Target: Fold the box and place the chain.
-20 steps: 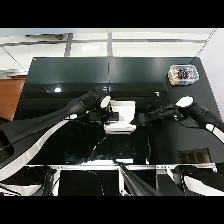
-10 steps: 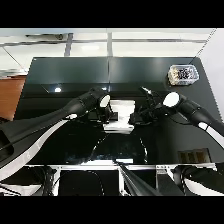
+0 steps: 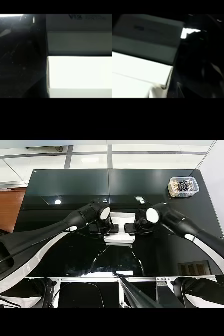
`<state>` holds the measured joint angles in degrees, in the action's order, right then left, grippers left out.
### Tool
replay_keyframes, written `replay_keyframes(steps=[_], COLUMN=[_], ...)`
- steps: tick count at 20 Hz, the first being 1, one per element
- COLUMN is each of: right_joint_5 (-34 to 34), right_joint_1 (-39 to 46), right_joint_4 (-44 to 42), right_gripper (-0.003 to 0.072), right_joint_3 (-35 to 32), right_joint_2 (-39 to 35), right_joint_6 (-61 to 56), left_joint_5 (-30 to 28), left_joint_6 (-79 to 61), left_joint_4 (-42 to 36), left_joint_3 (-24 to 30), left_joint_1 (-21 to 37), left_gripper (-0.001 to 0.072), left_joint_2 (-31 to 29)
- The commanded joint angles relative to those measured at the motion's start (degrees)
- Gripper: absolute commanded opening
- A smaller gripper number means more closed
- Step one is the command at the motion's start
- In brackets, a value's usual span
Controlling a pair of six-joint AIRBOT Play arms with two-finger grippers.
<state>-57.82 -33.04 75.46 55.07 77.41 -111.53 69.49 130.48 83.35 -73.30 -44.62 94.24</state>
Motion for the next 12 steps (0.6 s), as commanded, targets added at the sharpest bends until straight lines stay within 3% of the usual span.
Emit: replay_keyframes(steps=[1,5,6,7,9,11,12], right_joint_5=[-7.96,-9.46,-9.49,-9.68,-10.25,-10.21,-9.94], right_joint_1=[-3.10,-4.07,-4.17,-4.17,-4.17,-4.24,-4.24], right_joint_4=[9.11,7.72,7.69,7.50,6.32,5.86,5.79], right_gripper=[0.0369,0.0369,0.0340,0.0247,0.0190,0.0004,0.0008], right_joint_3=[4.70,4.81,4.81,4.81,4.79,4.81,4.81], right_joint_2=[3.91,4.70,4.74,4.76,5.16,5.57,5.57], right_joint_6=[-10.80,-14.10,-14.43,-14.51,-14.49,-14.43,-14.40], left_joint_5=[-0.02,-0.02,-0.04,-0.04,-0.02,-0.04,-0.02], left_joint_6=[-0.02,0.00,0.00,-0.02,-0.02,-0.02,-0.02], left_joint_4=[0.11,0.11,0.11,0.11,0.11,0.13,0.11], left_joint_3=[-0.02,-0.02,-0.02,-0.02,-0.02,-0.02,-0.02], left_joint_1=[0.00,0.00,0.00,0.00,0.00,0.00,0.00], left_gripper=[0.0027,0.0027,0.0027,0.0027,0.0027,0.0027,0.0027], left_joint_2=[0.04,0.04,0.04,0.04,0.04,0.04,0.04])
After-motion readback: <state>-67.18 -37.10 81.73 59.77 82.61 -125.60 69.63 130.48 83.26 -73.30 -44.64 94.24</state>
